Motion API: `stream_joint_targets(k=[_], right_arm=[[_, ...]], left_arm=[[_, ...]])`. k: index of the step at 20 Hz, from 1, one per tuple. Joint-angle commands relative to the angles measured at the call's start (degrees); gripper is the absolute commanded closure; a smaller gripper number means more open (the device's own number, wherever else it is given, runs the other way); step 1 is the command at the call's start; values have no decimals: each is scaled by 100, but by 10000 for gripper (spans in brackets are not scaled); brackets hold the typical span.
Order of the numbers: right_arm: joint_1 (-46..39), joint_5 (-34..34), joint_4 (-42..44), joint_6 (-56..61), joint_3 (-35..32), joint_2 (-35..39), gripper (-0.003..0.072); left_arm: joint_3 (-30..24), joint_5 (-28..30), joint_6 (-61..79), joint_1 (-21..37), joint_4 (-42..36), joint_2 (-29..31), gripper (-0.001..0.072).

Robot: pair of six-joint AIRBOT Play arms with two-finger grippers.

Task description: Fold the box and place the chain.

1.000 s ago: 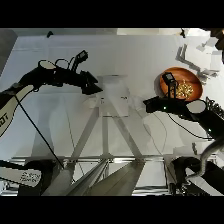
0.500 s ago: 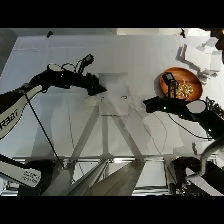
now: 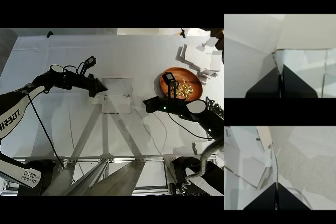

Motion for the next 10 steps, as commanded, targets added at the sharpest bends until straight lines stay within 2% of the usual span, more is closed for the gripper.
stream_joint_targets(k=[1, 3, 4, 5, 6, 10], right_arm=[[7, 4, 2, 2, -2, -4, 678], [7, 4, 2, 2, -2, -4, 678], [7, 4, 2, 2, -2, -4, 678], [7, 4, 2, 2, -2, -4, 678], [7, 4, 2, 2, -2, -4, 678], [7, 4, 2, 2, -2, -4, 678]], left_arm=[[2, -374, 20, -7, -9, 2, 704], [2, -407, 20, -7, -7, 4, 668], [2, -402, 22, -7, -9, 7, 565], [2, -400, 22, -9, -7, 7, 419], [2, -400, 22, -9, -9, 7, 306], [2, -398, 157, -15, -9, 7, 300]])
